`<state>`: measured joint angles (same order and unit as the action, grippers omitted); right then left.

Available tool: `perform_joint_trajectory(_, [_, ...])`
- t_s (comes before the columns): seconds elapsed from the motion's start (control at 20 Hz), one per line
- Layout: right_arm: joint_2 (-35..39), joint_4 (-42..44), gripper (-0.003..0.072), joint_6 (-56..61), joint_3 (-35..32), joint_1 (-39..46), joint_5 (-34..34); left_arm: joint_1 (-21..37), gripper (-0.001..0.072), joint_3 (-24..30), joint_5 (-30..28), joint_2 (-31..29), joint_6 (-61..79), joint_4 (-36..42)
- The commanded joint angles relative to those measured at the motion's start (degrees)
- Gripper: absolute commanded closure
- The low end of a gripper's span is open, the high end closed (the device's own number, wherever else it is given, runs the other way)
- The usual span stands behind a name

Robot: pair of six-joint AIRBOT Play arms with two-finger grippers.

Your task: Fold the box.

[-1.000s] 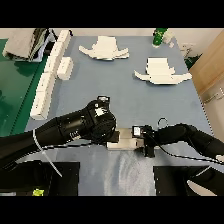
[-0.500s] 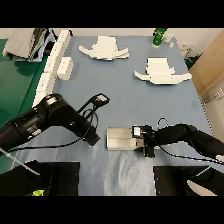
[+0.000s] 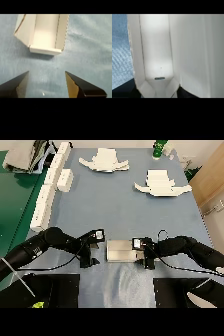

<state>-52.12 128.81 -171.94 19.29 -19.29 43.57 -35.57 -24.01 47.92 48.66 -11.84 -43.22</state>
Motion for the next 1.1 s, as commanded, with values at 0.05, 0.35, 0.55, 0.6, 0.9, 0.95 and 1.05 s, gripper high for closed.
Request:
perform_joint_trajectory(0.05, [0.0, 0.0, 0.0169, 0.0, 0.0, 0.0, 0.0, -2.1, 0.0021, 2.1, -8.9, 5.9, 19.7, 12.5])
perform_joint_trajectory(0.35, [0.0, 0.0, 0.0169, 0.0, 0.0, 0.0, 0.0, -3.8, 0.0020, 1.8, -12.9, 11.7, 23.5, 18.1])
perform_joint_trajectory(0.55, [0.0, 0.0, 0.0169, 0.0, 0.0, 0.0, 0.0, -4.6, 0.0020, 1.8, -13.6, 12.8, 26.7, 20.4])
perform_joint_trajectory(0.6, [0.0, 0.0, 0.0169, 0.0, 0.0, 0.0, 0.0, -5.2, 0.0020, 1.7, -13.6, 13.3, 27.4, 20.6])
perform_joint_trajectory(0.9, [0.0, 0.0, 0.0169, 0.0, 0.0, 0.0, 0.0, -5.7, 0.0022, 1.6, -14.4, 13.9, 27.4, 21.0])
perform_joint_trajectory(0.95, [0.0, 0.0, 0.0169, 0.0, 0.0, 0.0, 0.0, -5.9, 0.0022, 1.6, -14.7, 13.9, 27.4, 20.9])
perform_joint_trajectory(1.05, [0.0, 0.0, 0.0169, 0.0, 0.0, 0.0, 0.0, -6.7, 0.0022, 1.6, -15.7, 14.0, 27.2, 20.7])
